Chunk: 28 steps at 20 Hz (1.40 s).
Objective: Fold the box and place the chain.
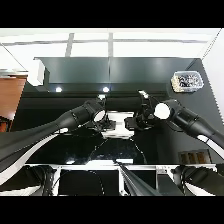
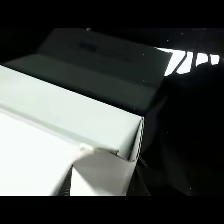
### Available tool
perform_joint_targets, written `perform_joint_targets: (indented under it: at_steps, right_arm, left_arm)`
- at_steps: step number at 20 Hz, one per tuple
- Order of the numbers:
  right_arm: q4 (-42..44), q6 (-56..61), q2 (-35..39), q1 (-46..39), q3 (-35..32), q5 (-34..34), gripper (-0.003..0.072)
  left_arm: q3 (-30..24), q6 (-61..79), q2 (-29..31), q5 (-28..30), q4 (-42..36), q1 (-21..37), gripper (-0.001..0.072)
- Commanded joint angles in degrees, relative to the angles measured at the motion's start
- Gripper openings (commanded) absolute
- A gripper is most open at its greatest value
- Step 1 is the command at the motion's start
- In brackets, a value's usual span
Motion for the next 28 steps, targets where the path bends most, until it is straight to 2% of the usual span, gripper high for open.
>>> perform_joint_targets:
  at_steps: [1,4,5,6,21,22,24,25,26,28]
  right_arm:
    - [-4.87,4.35,-3.91,2.71,3.21,0.87,0.0419]
    - [-12.44,12.28,-6.82,5.01,5.70,2.03,0.0419]
    - [-12.96,13.81,-6.99,5.33,5.75,1.79,0.0338]
    - [-13.35,14.53,-6.99,5.53,5.75,1.86,0.0319]
    - [-17.64,24.98,-9.81,9.29,5.75,4.74,0.0297]
    - [-17.64,25.33,-9.81,9.22,5.75,4.81,0.0226]
    - [-17.62,25.77,-9.81,9.27,5.75,4.79,0.0133]
    - [-17.49,25.77,-9.81,9.27,5.75,4.66,0.0048]
    - [-17.31,25.86,-9.81,9.25,5.75,4.35,0.0012]
    - [-17.11,26.01,-9.81,9.25,5.75,4.31,0.0012]
  left_arm:
    - [0.04,-0.02,0.02,0.11,0.00,0.00,0.0032]
    - [0.04,-0.02,0.02,0.09,0.00,0.00,0.0032]
    - [0.04,-0.02,0.02,0.09,0.00,0.00,0.0032]
    - [0.04,-0.02,0.02,0.09,0.00,0.00,0.0032]
    - [0.04,-0.04,0.02,0.00,0.00,0.00,0.0032]
    - [0.04,-0.02,0.02,0.00,0.00,0.00,0.0032]
    - [0.04,-0.02,0.02,0.02,0.00,0.00,0.0032]
    - [0.04,-0.02,0.02,0.02,0.00,0.00,0.0032]
    - [0.04,-0.02,0.02,0.02,0.00,0.00,0.0032]
    - [0.04,-0.02,0.02,0.02,0.00,0.00,0.0032]
